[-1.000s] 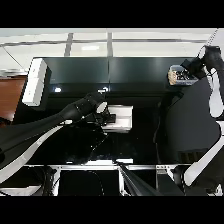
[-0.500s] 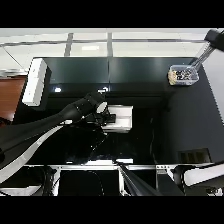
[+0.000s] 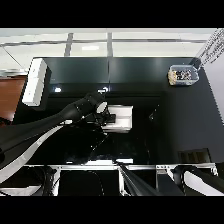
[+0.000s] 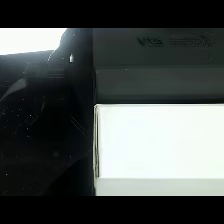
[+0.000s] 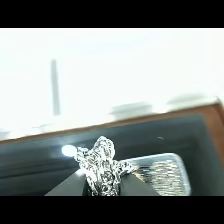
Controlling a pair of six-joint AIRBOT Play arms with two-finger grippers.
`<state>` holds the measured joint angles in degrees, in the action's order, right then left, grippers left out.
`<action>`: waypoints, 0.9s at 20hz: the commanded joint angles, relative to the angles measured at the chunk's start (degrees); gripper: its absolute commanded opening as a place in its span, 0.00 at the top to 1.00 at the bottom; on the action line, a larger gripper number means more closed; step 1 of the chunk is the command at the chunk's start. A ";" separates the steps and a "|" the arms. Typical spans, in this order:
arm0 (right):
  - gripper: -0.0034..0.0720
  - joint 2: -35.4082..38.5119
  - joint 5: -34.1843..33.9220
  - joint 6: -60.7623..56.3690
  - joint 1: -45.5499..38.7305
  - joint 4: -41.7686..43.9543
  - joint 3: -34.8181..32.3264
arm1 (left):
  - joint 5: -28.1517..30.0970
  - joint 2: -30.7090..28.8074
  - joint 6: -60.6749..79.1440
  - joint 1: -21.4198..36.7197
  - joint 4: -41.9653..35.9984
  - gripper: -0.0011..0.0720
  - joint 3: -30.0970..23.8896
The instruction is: Fold the box and place the chain.
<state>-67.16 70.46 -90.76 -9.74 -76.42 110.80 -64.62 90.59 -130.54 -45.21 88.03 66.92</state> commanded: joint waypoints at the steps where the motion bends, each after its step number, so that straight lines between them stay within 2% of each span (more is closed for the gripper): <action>1: 0.94 9.35 3.23 4.31 2.05 9.40 -6.27 | 0.04 0.04 0.02 0.04 0.00 0.95 -0.02; 5: 0.93 13.75 14.03 6.86 9.22 16.11 -11.19 | 0.02 0.04 0.02 0.04 0.00 0.95 -0.02; 8: 0.93 13.73 17.88 10.91 13.57 28.72 -13.03 | 0.04 0.04 0.04 0.04 0.00 0.95 -0.02; 11: 0.93 13.70 14.45 11.34 17.64 38.45 -18.08 | 0.13 0.04 0.02 0.04 0.00 0.95 -0.02; 18: 0.93 13.66 -1.07 11.96 26.53 38.47 -36.65 | 0.11 0.04 0.04 0.04 0.02 0.95 -0.02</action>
